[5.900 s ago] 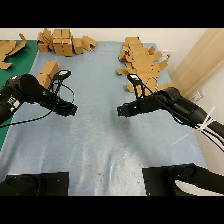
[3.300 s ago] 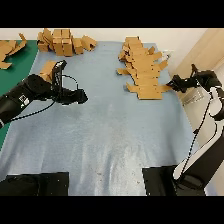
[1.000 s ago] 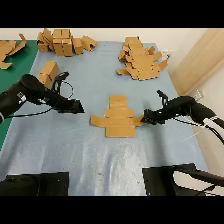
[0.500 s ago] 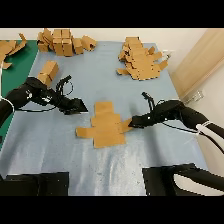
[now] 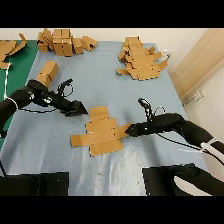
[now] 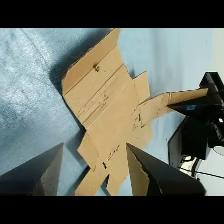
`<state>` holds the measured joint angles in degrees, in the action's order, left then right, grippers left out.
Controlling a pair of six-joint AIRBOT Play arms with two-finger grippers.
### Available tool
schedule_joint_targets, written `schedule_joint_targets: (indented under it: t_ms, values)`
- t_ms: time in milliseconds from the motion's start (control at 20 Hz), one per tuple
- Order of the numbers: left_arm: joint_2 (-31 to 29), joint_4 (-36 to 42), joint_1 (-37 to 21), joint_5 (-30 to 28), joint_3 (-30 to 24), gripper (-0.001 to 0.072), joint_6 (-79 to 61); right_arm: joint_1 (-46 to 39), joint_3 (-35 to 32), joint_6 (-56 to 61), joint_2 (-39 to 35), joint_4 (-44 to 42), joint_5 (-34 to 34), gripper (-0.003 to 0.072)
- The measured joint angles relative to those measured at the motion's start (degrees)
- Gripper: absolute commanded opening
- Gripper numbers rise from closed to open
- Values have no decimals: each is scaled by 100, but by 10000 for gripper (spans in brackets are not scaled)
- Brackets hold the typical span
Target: Fold the box.
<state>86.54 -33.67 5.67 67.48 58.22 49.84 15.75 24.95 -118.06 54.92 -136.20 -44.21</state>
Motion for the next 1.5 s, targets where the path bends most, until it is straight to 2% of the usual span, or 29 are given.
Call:
schedule_joint_targets:
  t_ms: [300, 550, 950, 1000, 1050, 1500]
  values:
    - [83, 31, 0, 208, 0, 593, -74, 109, -249, -339, -291, -52, 391, 6]
    - [210, 96, 20, 240, 0, 593, -76, 614, -284, -470, -546, -140, 761, 6]
    - [431, 264, 271, -11, 0, 579, -269, 1062, -284, -407, -623, -160, 1239, 6]
    - [439, 282, 284, -28, 0, 460, -317, 1073, -284, -396, -623, -160, 1270, 6]
    - [444, 313, 295, -50, 0, 403, -365, 1082, -284, -396, -625, -160, 1303, 6]
    - [450, 437, 149, -114, 0, 403, -636, 1102, -398, -293, -625, -96, 1370, 6]
